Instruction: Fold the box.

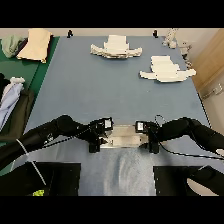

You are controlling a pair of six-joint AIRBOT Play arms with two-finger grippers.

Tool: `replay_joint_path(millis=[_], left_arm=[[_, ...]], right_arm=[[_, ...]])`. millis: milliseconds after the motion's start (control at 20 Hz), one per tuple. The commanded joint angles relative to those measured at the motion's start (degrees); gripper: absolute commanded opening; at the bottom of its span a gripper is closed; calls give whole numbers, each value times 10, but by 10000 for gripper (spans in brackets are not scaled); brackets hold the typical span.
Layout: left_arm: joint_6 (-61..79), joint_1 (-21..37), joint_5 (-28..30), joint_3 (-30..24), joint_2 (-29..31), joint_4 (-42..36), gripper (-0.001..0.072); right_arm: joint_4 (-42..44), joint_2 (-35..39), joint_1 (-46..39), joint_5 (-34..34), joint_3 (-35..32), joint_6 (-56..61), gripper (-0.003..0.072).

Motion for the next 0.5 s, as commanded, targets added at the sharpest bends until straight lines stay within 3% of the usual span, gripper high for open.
replay_joint_path(millis=[0,350,400,450], left_arm=[[16,-1,8,14,-22,-12,251],[78,-29,9,24,-55,-73,220],[80,-29,9,25,-58,-78,178],[84,-29,9,27,-59,-79,67]], right_arm=[[0,0,0,0,0,0,548],[0,0,0,0,0,0,548],[0,0,0,0,0,0,548],[0,0,0,0,0,0,548]])
